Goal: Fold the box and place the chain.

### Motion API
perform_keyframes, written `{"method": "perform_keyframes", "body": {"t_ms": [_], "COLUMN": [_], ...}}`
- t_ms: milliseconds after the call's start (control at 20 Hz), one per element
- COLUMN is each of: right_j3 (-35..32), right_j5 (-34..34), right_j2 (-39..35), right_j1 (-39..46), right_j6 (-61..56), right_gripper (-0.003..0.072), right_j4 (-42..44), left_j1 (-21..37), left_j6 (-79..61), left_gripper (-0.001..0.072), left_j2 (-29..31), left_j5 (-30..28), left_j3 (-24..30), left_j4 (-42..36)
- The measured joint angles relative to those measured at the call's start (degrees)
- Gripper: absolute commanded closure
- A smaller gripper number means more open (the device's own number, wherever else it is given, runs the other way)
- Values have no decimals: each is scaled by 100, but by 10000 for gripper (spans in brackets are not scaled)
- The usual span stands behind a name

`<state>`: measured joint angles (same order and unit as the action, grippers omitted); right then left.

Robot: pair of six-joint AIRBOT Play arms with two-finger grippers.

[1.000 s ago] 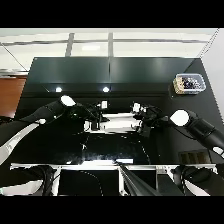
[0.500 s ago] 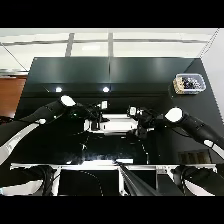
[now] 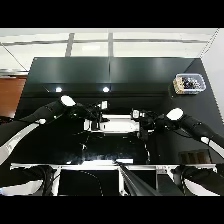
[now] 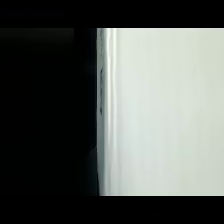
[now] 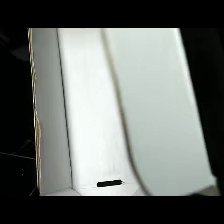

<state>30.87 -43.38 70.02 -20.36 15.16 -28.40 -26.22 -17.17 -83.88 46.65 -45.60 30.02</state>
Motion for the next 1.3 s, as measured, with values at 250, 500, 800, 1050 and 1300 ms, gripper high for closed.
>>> {"method": "perform_keyframes", "body": {"t_ms": [250, 500, 800, 1050, 1300], "right_j3": [-24, -28, -28, -28, -26], "right_j5": [-15, 199, 407, 452, 490], "right_j2": [127, 160, 186, 188, 188], "right_j1": [24, -120, -192, -197, -210], "right_j6": [295, 214, -111, -173, -195], "right_gripper": [3, 3, 3, 4, 3], "right_j4": [87, -11, -238, -299, -332], "left_j1": [0, 0, 0, 0, 0], "left_j6": [0, 2, 15, 11, 7], "left_gripper": [680, 680, 680, 680, 680], "left_j2": [0, 0, 0, 0, 0], "left_j5": [-2, -4, -7, -9, -7], "left_j3": [0, 0, 0, 0, 0], "left_j4": [-2, -2, -4, -4, -4]}}
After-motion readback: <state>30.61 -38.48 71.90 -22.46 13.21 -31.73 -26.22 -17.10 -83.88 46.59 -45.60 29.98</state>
